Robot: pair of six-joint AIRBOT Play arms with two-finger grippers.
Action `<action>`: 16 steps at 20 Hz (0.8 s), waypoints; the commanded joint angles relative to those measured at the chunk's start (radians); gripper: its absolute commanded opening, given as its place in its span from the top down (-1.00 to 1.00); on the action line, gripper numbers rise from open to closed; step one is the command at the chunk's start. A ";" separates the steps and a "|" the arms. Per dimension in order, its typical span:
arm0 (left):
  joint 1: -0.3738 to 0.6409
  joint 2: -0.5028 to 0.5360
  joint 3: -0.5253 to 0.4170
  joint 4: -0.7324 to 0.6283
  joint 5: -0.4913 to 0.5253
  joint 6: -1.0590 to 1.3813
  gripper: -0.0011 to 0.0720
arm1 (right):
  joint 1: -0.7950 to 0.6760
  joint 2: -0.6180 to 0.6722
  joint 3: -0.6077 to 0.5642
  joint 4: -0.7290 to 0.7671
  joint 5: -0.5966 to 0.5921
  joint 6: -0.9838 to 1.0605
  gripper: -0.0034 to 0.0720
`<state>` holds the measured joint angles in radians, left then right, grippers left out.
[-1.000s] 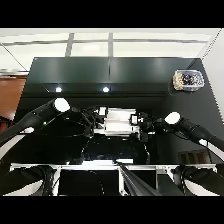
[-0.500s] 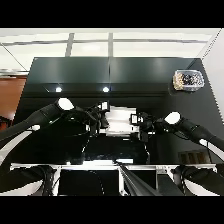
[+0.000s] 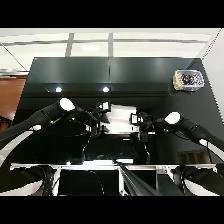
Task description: Fold the box and place the chain.
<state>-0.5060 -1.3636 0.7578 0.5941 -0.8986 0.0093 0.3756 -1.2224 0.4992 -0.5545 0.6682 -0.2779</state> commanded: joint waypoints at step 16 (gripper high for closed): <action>0.452 0.072 -0.060 0.145 -0.202 -1.213 0.90 | 0.000 0.000 0.000 0.001 0.004 0.001 0.08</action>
<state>-0.1047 -1.2438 0.7563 0.9108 -1.0988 -1.1488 0.3756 -1.2228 0.4992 -0.5537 0.6689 -0.2768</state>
